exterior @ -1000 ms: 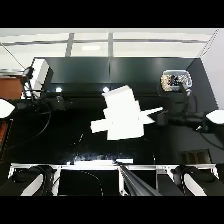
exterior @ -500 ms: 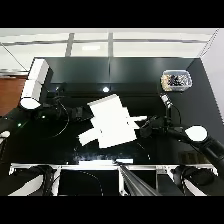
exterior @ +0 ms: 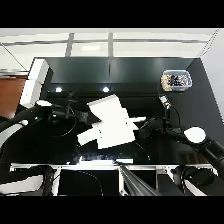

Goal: Fold the box and place the chain.

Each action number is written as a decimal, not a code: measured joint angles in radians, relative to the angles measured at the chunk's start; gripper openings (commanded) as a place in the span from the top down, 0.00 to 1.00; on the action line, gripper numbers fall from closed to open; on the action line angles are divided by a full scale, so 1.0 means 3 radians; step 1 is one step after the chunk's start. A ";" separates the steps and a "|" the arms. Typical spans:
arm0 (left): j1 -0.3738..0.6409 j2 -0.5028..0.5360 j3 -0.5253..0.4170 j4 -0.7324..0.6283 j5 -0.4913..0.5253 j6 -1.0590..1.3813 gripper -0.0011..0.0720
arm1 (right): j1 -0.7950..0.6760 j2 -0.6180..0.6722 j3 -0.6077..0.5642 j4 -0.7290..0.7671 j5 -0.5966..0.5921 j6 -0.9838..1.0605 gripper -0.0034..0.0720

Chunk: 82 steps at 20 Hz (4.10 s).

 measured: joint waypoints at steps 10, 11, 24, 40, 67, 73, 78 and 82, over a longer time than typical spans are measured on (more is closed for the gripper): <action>-0.0086 -0.0526 0.0417 0.0107 -0.0624 0.0623 0.58 | 0.0001 0.0000 0.0000 -0.0005 0.0060 0.0014 0.93; -0.0086 -0.0576 0.0465 0.0165 -0.0715 0.0632 0.72 | 0.0001 0.0000 0.0000 -0.0004 0.0064 0.0013 0.93; -0.0090 -0.0688 0.0749 0.0501 -0.1044 0.0668 0.95 | -0.0387 0.0041 0.0332 -0.0565 0.0463 0.0240 0.14; -0.0793 0.0165 0.0799 0.1399 0.0423 0.1591 0.95 | -0.1406 0.0038 0.1111 -0.1977 0.1710 -0.0041 0.14; -0.0956 0.0078 0.0515 0.1399 0.0903 0.1968 0.95 | 0.0445 -0.0697 0.0189 -0.1197 0.0459 -0.2296 0.14; -0.0956 0.0078 0.0514 0.1396 0.0905 0.1974 0.95 | 0.0509 -0.0758 0.0192 -0.1057 0.0411 -0.2472 0.14; -0.0956 0.0078 0.0514 0.1396 0.0908 0.1974 0.95 | 0.0627 -0.0832 0.0192 -0.0979 0.0395 -0.2598 0.14; -0.0956 0.0078 0.0514 0.1395 0.0908 0.1974 0.95 | 0.0692 -0.0884 0.0225 -0.0890 0.0289 -0.2670 0.14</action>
